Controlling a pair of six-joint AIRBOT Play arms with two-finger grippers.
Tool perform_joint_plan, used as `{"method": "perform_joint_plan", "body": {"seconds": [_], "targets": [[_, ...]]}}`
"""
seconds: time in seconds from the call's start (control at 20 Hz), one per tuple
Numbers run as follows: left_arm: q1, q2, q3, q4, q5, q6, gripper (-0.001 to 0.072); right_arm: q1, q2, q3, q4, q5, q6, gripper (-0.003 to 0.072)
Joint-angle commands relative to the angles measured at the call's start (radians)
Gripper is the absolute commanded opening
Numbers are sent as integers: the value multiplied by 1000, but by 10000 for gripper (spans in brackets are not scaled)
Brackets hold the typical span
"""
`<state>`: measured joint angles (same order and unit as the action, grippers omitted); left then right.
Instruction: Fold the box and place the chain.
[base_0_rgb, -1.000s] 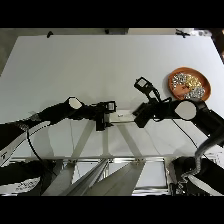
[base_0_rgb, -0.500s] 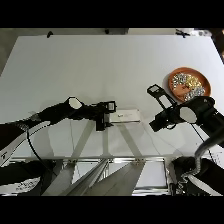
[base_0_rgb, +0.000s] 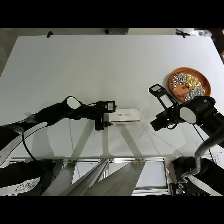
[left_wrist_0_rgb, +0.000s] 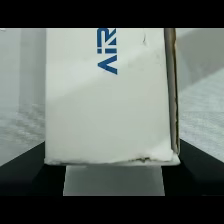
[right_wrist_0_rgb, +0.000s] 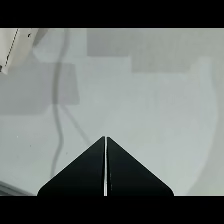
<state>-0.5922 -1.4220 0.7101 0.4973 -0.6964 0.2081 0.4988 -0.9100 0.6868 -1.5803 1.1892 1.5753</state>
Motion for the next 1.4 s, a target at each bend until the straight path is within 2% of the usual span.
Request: {"method": "perform_joint_plan", "body": {"seconds": [0.0, 0.15, 0.3, 0.55, 0.7, 0.8, 0.9, 1.15, 1.35], "targets": [[9, 48, 1, 19, 20, -4, 10, 0, 1, 0, -2, -12, 3, 12], [80, 109, 1, 82, 63, -143, 7, 0, 1, 0, -2, -12, 3, 12], [232, 196, 0, 194, 56, -317, 6, 0, 1, 0, -2, -12, 3, 12], [591, 342, 0, 313, 42, -545, 6, 0, 1, 0, -2, -31, 3, 12], [811, 357, -3, 338, -30, -626, 5, 0, 1, 0, -2, -30, 3, 12], [912, 348, -24, 350, -26, -688, 5, 0, 1, 0, -1, -31, 3, 12], [958, 322, -41, 359, -45, -692, 5, 0, 1, 0, -1, -30, 3, 12], [946, 207, -42, 538, -119, -853, 5, 0, 1, 0, -1, -30, 11, 12], [946, 118, -42, 595, -191, -916, 6, 0, 1, 0, 5, -30, 22, 12]]}}
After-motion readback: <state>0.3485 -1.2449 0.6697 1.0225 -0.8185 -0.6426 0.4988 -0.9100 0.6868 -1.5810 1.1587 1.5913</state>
